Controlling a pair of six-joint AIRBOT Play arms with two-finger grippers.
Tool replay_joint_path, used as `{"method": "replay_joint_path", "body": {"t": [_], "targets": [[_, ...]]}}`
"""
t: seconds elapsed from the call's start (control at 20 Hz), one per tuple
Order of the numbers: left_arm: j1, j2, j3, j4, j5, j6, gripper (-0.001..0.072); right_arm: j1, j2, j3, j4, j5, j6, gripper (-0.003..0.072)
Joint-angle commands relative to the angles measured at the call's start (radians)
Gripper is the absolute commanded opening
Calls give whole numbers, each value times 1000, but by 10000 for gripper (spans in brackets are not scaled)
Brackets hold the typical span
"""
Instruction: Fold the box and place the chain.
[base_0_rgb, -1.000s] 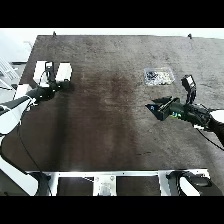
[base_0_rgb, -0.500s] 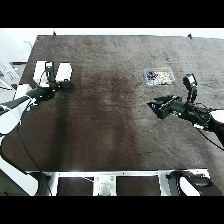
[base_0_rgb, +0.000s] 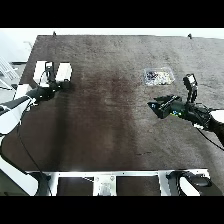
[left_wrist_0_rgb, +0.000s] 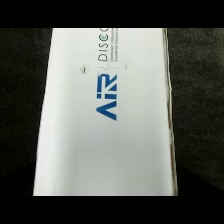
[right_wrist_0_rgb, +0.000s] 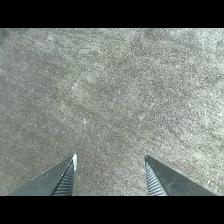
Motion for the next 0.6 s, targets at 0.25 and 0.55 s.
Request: {"method": "replay_joint_path", "body": {"t": [0.25,0.55], "targets": [[-9,950,-46,247,-563,-85,14,0,-1,0,1,0,0,507],[-8,1273,-473,257,-358,-84,14,0,-1,0,1,0,0,508]]}}
